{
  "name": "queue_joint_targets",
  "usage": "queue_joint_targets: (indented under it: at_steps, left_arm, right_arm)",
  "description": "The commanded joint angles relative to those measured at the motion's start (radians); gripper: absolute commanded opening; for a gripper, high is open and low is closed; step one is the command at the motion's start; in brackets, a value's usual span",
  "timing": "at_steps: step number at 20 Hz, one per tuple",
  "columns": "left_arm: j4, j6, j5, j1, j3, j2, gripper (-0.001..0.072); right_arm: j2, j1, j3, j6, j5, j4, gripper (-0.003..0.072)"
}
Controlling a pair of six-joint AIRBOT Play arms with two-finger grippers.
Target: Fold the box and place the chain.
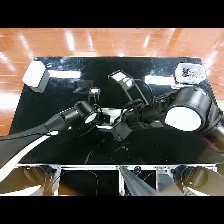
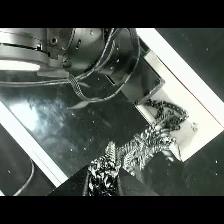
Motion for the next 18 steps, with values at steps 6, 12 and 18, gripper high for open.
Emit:
queue_joint_targets:
  at_steps: [6, 12, 18]
  left_arm:
    - [0.000, -0.001, 0.002, 0.000, 0.000, -0.001, 0.0020]
    - [0.000, -0.001, 0.002, 0.000, 0.000, -0.001, 0.0020]
    - [0.000, -0.001, 0.002, 0.000, 0.000, -0.001, 0.0020]
  right_arm:
    - [-0.003, -0.063, -0.006, 0.009, -0.126, -0.048, 0.0031]
    - [-0.088, -0.076, -0.006, -0.010, -0.175, -0.048, 0.0031]
    - [-0.109, -0.117, -0.006, -0.009, -0.188, -0.049, 0.0040]
